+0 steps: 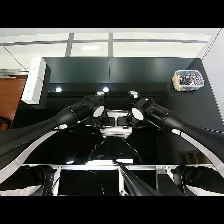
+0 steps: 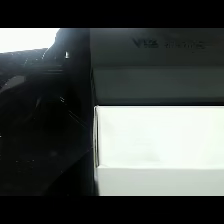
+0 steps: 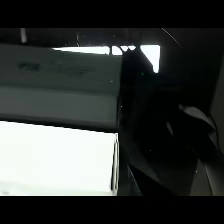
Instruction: Fold the box and place the chain.
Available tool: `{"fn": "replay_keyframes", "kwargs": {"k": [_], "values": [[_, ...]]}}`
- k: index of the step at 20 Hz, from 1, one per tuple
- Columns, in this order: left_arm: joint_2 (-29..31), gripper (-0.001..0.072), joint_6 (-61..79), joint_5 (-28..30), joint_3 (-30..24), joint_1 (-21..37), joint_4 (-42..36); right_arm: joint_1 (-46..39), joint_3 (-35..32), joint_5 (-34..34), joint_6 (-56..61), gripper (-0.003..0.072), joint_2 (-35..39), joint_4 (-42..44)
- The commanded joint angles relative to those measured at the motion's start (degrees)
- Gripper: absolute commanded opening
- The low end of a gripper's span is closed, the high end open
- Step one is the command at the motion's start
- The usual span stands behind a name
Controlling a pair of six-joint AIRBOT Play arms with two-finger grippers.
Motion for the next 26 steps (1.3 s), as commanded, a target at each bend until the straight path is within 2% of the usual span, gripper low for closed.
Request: {"fn": "replay_keyframes", "kwargs": {"k": [1, 3, 4, 5, 8, 9, 11, 12, 13, 17, 18, 19, 20, 25, 26], "values": [[0.02, 0.0029, 0.00, -0.02, 0.04, 0.04, 0.00, 0.22, 0.11, 0.68, 0.81, 0.0216, -1.16, -0.79], [0.02, 0.0030, 0.00, -0.02, 0.04, 0.04, 0.00, 0.20, 0.11, 0.07, 0.85, 0.0167, -1.16, -0.70], [0.02, 0.0030, 0.00, -0.02, 0.04, 0.04, 0.00, 0.22, 0.11, 0.04, 0.83, 0.0041, -1.16, -0.72], [0.02, 0.0030, 0.00, -0.02, 0.04, 0.04, 0.00, 0.22, 0.11, -0.15, 0.85, 0.0015, -1.16, -0.63], [0.02, 0.0029, 0.00, -0.02, 0.04, 0.04, 0.00, 0.20, 0.13, -0.09, 0.87, 0.0015, -1.16, -0.50], [0.02, 0.0029, 0.00, -0.02, 0.04, 0.04, 0.00, 0.20, 0.13, -0.13, 0.87, 0.0018, -1.16, -0.31], [0.02, 0.0029, 0.00, -0.02, 0.04, 0.04, 0.00, 0.20, 0.13, -0.42, 0.85, 0.0245, -1.16, 0.57], [0.02, 0.0029, 0.00, -0.02, 0.04, 0.04, 0.00, 0.20, 0.13, -0.48, 0.85, 0.0221, -1.16, 0.55], [0.02, 0.0029, 0.00, -0.02, 0.04, 0.04, 0.00, 0.22, 0.13, -0.52, 0.83, 0.0010, -1.16, 0.52], [0.02, 0.0029, 0.00, -0.02, 0.04, 0.04, 0.00, 0.17, 0.13, -0.72, 1.03, 0.0017, -1.07, 0.55], [0.02, 0.0029, 0.00, -0.02, 0.04, 0.04, 0.00, 0.15, 0.13, -0.79, 1.03, 0.0105, -0.79, 0.48], [0.02, 0.0030, 0.00, 0.00, 0.04, 0.04, 0.09, 0.09, 0.13, -1.01, 0.98, 0.0361, -0.17, 0.48], [0.02, 0.0029, 0.00, 0.04, 0.04, 0.04, 0.24, 0.04, 0.13, -1.53, 0.92, 0.0436, 0.87, 0.46], [0.02, 0.0029, 0.00, 0.00, 0.04, 0.04, 0.20, -1.40, 0.13, 1.86, -4.33, 0.0435, 12.37, -2.01], [0.02, 0.0029, 0.00, 0.02, 0.04, 0.04, 0.20, -2.27, 0.13, 3.30, -4.76, 0.0435, 15.58, -5.29]]}}
